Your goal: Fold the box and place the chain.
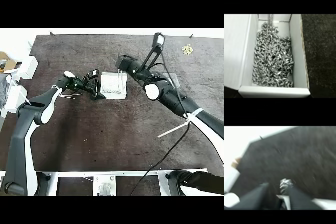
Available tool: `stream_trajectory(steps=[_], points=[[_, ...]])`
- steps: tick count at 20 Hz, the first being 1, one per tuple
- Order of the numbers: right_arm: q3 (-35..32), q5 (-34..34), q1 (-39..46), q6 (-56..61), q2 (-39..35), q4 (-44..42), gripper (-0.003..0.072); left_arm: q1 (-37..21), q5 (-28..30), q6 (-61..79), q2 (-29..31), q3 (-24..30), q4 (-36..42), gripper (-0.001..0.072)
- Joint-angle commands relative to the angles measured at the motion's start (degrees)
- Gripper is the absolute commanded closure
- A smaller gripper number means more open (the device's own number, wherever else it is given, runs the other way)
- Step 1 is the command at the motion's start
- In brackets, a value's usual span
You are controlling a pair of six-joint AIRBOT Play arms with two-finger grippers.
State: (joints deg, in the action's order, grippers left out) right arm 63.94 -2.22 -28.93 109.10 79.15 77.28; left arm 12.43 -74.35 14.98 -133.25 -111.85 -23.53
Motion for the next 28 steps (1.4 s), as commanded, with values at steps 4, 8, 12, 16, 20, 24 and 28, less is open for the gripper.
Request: stream_trajectory(steps=[4,8,12,16,20,24,28], points=[[0.2,4.9,3.0,-0.2,-1.9,8.5,0.0469,0.0,0.0,0.0,0.0,0.0,0.0,0.0306],[4.7,16.3,10.4,-8.9,-1.2,8.1,0.0482,0.0,0.0,0.0,0.0,0.0,0.0,0.0306],[13.8,29.2,16.6,-39.6,5.5,-15.2,0.0539,0.0,0.0,0.0,0.0,0.0,0.0,0.0306],[26.2,50.6,24.4,-65.0,17.7,-41.9,0.054,0.0,0.0,0.0,0.0,0.0,0.0,0.0306],[36.8,63.6,27.9,-72.1,29.9,-50.2,0.054,0.0,0.0,0.0,0.0,0.0,0.0,0.0306],[38.3,66.1,27.7,-83.2,34.5,-54.1,0.0539,0.0,0.0,0.0,0.0,0.0,0.0,0.0306],[38.2,70.5,27.7,-90.9,34.5,-54.6,0.0539,0.0,0.0,0.0,0.0,0.0,0.0,0.0306]])
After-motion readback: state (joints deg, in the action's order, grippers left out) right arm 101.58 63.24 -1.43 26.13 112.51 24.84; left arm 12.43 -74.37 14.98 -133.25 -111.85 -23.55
